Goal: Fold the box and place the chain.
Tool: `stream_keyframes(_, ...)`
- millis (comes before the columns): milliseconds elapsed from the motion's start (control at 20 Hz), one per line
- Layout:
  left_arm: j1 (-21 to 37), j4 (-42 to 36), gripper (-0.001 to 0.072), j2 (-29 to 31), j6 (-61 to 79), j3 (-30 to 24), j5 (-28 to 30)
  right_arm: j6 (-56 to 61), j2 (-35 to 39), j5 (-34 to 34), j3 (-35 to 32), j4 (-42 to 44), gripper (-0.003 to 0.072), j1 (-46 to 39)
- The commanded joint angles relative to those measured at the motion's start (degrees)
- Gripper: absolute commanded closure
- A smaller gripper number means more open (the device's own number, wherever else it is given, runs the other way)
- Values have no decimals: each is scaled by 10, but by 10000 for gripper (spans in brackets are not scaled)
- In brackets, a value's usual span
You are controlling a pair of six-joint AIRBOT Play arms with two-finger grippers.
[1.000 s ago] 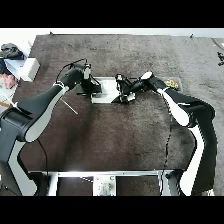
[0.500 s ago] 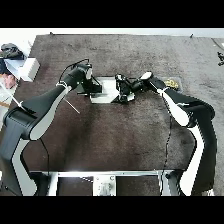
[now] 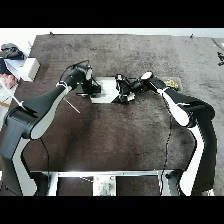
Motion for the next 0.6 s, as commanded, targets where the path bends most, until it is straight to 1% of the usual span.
stream_keyframes(0,-1,-23,403,6,25,7,0,1,0,-1,0,1,312,0)
stream_keyframes(100,-1,-24,401,6,37,22,-20,1,0,-1,0,1,312,0)
stream_keyframes(150,-1,-24,401,6,64,33,-31,1,0,-1,0,1,312,0)
stream_keyframes(350,1,-28,401,6,109,90,-118,1,0,-1,0,1,312,0)
stream_keyframes(400,1,-28,401,6,115,104,-131,1,0,-1,0,1,312,0)
stream_keyframes(500,0,-28,401,7,137,130,-134,1,0,-1,0,1,312,0)
stream_keyframes(550,1,-26,401,14,149,129,-130,1,0,-1,0,1,312,0)
